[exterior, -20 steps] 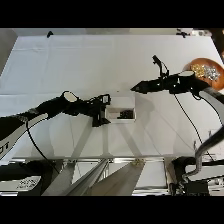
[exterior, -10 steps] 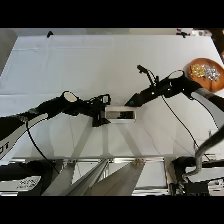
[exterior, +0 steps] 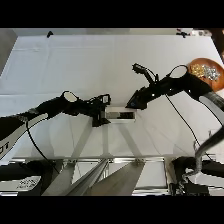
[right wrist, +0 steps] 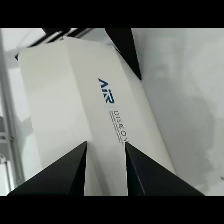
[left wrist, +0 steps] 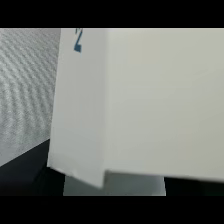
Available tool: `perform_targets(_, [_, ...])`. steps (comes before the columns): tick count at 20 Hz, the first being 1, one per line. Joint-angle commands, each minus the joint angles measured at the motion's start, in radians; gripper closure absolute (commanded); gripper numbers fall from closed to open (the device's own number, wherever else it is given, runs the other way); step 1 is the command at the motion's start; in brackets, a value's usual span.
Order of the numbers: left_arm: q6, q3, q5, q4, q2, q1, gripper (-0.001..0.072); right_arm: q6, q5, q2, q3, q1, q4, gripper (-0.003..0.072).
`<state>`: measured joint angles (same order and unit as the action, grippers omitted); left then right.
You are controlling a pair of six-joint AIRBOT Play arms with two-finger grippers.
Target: Fold the box and place the chain.
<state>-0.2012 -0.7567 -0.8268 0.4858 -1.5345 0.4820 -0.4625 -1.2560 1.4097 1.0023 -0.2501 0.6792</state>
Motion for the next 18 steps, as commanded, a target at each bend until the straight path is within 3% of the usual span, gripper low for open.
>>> perform_targets(1, [0.000,0.000,0.000,0.000,0.000,0.000,0.0456,0.004,0.032,-0.043,0.000,-0.055,0.116,0.0409])
perform_targets(4, [0.000,0.000,0.000,0.000,0.000,0.000,0.0456,-0.008,0.066,-0.071,0.000,-0.140,0.200,0.0438])
perform_targets(7, [0.000,0.000,0.000,0.000,0.000,0.000,0.0456,-0.123,0.164,-0.115,0.000,-0.238,0.394,0.0436])
perform_targets(9, [0.000,0.000,0.000,0.000,0.000,0.000,0.0456,-0.190,0.156,-0.147,0.000,-0.276,0.475,0.0434])
perform_targets(18, [0.000,0.000,0.000,0.000,0.000,0.000,0.0456,-0.274,0.132,-0.172,0.000,-0.390,0.586,0.0442])
